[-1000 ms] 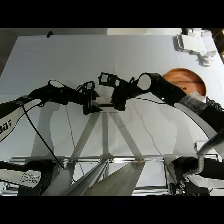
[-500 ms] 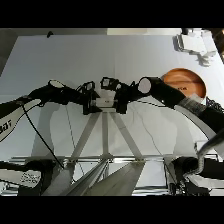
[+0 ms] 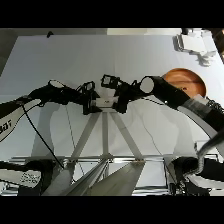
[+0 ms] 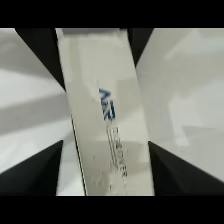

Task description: Fold the box and place the chain.

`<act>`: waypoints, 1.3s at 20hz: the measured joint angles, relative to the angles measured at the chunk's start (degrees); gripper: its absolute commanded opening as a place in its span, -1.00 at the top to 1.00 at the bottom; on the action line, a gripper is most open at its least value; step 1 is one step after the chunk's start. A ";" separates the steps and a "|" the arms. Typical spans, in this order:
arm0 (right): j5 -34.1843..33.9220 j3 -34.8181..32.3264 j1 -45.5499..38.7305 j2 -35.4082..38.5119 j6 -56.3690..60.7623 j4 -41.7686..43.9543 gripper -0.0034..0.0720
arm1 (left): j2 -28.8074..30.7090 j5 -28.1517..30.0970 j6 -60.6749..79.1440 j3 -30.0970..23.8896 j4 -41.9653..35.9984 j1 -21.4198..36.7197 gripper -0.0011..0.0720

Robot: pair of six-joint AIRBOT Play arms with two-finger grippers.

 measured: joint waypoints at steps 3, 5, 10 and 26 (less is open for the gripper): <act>-0.44 0.00 -0.68 1.20 0.24 6.71 0.87 | 0.00 0.02 0.00 0.00 -0.02 0.00 -0.06; -0.52 0.00 -2.29 1.11 0.39 13.49 0.87 | 0.00 0.02 0.00 0.00 -0.02 0.00 -0.06; 4.02 -0.17 -7.19 -3.32 0.48 28.20 0.87 | 0.00 0.04 -0.02 0.00 -0.02 0.00 -0.06; 12.33 -0.33 -8.35 -14.43 2.91 31.52 0.87 | 0.00 0.09 0.04 0.00 0.02 0.00 -0.06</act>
